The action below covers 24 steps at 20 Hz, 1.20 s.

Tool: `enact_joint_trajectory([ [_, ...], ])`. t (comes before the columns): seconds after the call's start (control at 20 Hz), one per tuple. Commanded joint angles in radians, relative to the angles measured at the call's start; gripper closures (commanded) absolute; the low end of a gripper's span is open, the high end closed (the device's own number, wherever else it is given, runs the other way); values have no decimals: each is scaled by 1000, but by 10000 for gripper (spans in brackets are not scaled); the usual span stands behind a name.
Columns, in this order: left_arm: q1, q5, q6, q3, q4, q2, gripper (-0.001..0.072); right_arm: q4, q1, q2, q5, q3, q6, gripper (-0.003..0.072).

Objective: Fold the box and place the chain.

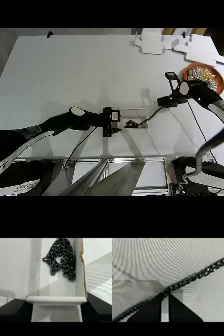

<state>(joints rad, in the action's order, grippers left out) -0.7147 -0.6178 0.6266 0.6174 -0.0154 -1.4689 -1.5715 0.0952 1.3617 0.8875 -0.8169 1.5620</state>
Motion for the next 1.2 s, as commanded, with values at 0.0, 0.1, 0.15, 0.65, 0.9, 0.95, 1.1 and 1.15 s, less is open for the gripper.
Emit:
enact_joint_trajectory([
  [0.0,0,0,0,0,0,0,570,-5,-1,-17,15,0,0,671],
  [0.1,0,0,0,0,0,0,570,-13,-1,-82,31,0,0,671],
  [0.15,0,0,0,0,0,-1,570,-14,-1,-128,45,0,0,671],
  [0.65,0,0,0,0,0,0,570,386,-1,-598,369,0,-174,671],
  [0.9,0,0,0,0,0,0,570,601,-1,-701,467,0,-229,671],
  [0.95,0,0,0,0,0,0,570,641,0,-713,466,0,-237,671],
  [1.1,0,0,0,0,0,0,570,733,42,-725,466,0,-256,671],
  [1.15,0,0,0,0,0,0,570,732,85,-725,460,0,-255,671],
])
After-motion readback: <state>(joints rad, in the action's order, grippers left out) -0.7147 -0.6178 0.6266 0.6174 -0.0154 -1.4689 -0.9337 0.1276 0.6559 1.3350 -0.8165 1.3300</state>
